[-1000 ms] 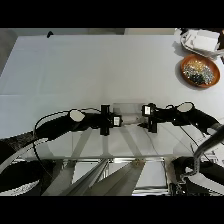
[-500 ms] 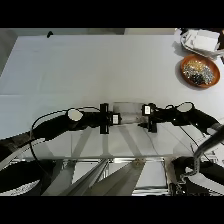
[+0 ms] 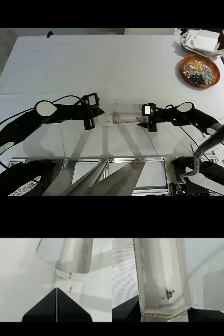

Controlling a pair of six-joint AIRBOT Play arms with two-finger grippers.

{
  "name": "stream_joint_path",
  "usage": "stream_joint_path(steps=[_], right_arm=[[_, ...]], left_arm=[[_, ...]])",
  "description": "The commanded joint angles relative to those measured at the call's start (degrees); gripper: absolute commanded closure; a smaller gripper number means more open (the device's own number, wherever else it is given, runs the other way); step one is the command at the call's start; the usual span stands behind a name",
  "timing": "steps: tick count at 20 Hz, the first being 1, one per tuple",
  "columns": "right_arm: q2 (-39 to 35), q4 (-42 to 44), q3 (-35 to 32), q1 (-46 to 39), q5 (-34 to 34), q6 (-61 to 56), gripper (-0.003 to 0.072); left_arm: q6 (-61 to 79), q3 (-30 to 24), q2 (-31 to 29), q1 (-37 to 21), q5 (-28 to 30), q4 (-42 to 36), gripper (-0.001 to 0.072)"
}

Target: Fold the box and place the chain.

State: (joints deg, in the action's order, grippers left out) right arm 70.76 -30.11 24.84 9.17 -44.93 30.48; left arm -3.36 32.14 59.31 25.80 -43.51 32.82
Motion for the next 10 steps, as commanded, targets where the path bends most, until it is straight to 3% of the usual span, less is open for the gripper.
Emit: stream_joint_path(steps=[1,5,10], right_arm=[[-0.04,-0.04,-0.02,0.0,-0.09,0.0,0.0276],[-0.04,-0.04,-0.02,0.0,-0.09,0.0,0.0276],[-0.04,-0.04,-0.02,0.0,-0.09,0.0,0.0276]], left_arm=[[-17.92,-0.11,-3.72,-7.67,-8.87,7.89,0.0707],[-36.57,-0.24,-1.97,-12.7,-8.72,8.57,0.0707],[-48.98,-0.22,9.05,-9.27,-8.11,6.21,0.0709]])
